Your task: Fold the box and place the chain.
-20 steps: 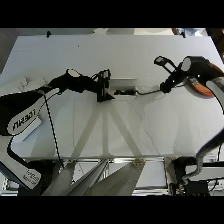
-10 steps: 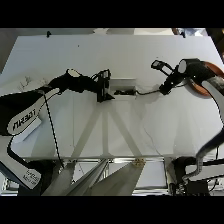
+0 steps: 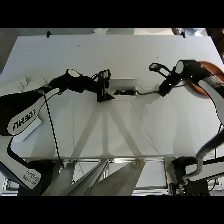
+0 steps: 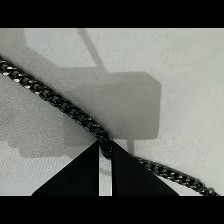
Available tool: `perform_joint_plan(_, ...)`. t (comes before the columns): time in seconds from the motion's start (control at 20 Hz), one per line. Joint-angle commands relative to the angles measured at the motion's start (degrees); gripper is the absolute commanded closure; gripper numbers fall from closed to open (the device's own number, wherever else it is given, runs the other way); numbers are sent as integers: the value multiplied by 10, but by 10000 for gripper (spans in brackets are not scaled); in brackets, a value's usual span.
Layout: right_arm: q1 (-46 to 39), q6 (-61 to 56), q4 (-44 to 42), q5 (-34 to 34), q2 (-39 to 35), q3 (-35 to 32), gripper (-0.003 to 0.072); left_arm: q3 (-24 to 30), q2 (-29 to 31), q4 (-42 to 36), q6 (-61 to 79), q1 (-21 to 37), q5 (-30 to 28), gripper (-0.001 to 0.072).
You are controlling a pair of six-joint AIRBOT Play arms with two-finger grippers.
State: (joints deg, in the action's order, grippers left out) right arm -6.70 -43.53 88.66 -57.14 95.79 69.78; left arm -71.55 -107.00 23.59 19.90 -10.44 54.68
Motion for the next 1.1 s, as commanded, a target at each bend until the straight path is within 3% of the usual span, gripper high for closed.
perform_joint_plan(0.0, 5, -1, 2, 5, -23, 7, 668, 0, 0, 0, 0, 0, 0, 430)
perform_joint_plan(0.2, 27, 3, -31, 11, -98, 9, 668, 0, 0, 0, 0, 0, 0, 430)
perform_joint_plan(0.45, 86, 34, -172, 6, -173, 10, 670, 0, 0, 0, 0, 0, 0, 430)
perform_joint_plan(0.65, 160, 36, -206, 16, -177, 10, 670, 0, 0, 0, 0, 0, 0, 430)
perform_joint_plan(0.9, 244, 50, -206, 102, -169, 10, 671, 0, 0, 0, 0, 0, 0, 430)
perform_joint_plan(1.05, 273, 50, -206, 118, -143, 10, 671, 0, 0, 0, 0, 0, 0, 430)
